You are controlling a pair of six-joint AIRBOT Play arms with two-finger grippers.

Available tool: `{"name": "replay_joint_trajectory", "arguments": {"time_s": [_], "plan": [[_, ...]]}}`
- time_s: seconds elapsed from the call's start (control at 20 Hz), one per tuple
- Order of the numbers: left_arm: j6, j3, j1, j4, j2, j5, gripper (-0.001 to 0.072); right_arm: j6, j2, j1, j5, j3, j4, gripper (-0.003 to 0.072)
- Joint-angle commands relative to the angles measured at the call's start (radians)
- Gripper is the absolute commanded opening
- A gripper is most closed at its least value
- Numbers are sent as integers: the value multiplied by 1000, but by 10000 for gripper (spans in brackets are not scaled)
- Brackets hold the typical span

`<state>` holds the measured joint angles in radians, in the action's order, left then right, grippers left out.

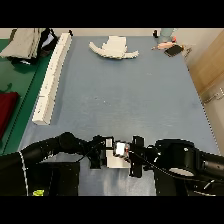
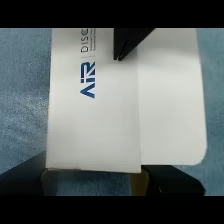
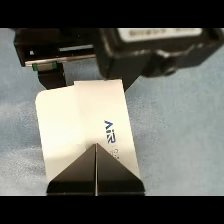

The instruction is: Fold the box.

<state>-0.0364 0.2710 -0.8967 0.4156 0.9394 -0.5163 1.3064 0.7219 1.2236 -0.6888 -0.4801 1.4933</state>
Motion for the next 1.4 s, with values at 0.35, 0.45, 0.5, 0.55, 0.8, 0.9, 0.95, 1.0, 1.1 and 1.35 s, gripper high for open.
{"name": "replay_joint_trajectory", "arguments": {"time_s": [0.35, 0.45, 0.5, 0.55, 0.8, 0.9, 0.95, 1.0, 1.1, 1.35], "plan": [[0, 0, 0, 0, 0, 0, 407, -104, -87, 19, -3, 20, 11, 534], [0, 0, 0, 0, 0, 0, 407, -130, -75, 19, -26, 21, 11, 549], [0, 0, 0, 0, 0, 0, 407, -140, -62, 18, -25, 21, 16, 549], [0, 0, 0, 0, 0, 0, 407, -142, -47, 18, -24, 21, 33, 549], [0, 0, 1, 0, 0, 1, 407, -180, 8, 18, -17, 21, 77, 548], [0, 0, 0, 0, 0, 0, 407, -183, 6, 18, -9, 20, 109, 547], [0, 0, 0, 0, 0, 0, 407, -183, 6, 18, -8, 19, 126, 547], [0, 0, 1, 0, 0, 0, 407, -183, 6, 19, -7, 15, 133, 547], [0, 0, 0, 0, 0, 1, 407, -183, 6, 19, -3, 4, 135, 546], [0, 0, 0, 0, 0, 0, 407, -183, 6, 18, 16, -18, 171, 545]]}}
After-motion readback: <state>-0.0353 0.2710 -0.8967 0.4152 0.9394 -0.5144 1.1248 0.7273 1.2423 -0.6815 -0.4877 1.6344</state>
